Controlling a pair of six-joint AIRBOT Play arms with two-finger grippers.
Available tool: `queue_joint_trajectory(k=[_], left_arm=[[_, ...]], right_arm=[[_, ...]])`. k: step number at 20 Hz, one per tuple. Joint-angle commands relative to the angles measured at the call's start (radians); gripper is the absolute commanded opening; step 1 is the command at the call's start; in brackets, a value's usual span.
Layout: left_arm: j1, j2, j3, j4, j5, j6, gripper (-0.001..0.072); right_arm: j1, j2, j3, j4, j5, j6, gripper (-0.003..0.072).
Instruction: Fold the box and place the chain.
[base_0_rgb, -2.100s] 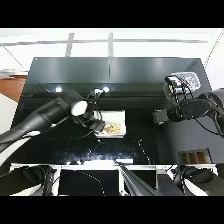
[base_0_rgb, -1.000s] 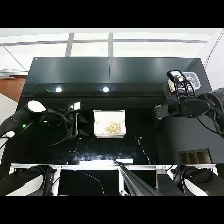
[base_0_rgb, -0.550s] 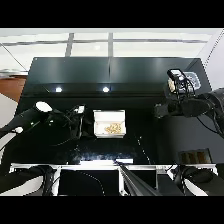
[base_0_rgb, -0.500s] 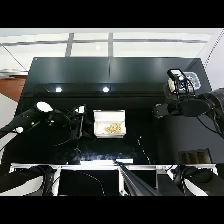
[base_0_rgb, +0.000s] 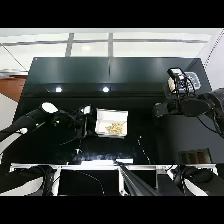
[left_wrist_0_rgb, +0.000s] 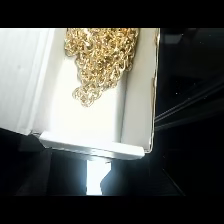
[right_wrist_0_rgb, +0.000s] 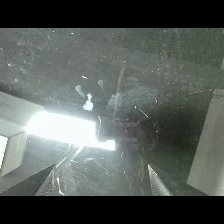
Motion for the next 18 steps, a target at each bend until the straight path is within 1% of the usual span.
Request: queue_joint_trajectory(k=[1, 9, 13, 18], left_arm=[[-0.006, -0.001, 0.002, 0.000, 0.019, -0.004, 0.0713], [-0.005, -0.001, 0.005, 0.008, 0.040, 0.010, 0.0713], [-0.006, -0.001, 0.034, 0.024, 0.039, 0.011, 0.0713], [-0.008, -0.004, 0.050, 0.010, 0.012, 0.034, 0.0712]], right_arm=[[0.000, 0.001, 0.000, 0.000, 0.002, 0.000, 0.0713], [0.000, 0.000, -0.002, 0.001, -0.002, 0.000, 0.0713], [0.000, 0.000, -0.002, 0.000, -0.001, 0.000, 0.0713], [0.000, 0.000, -0.002, 0.001, -0.001, 0.000, 0.0713]])
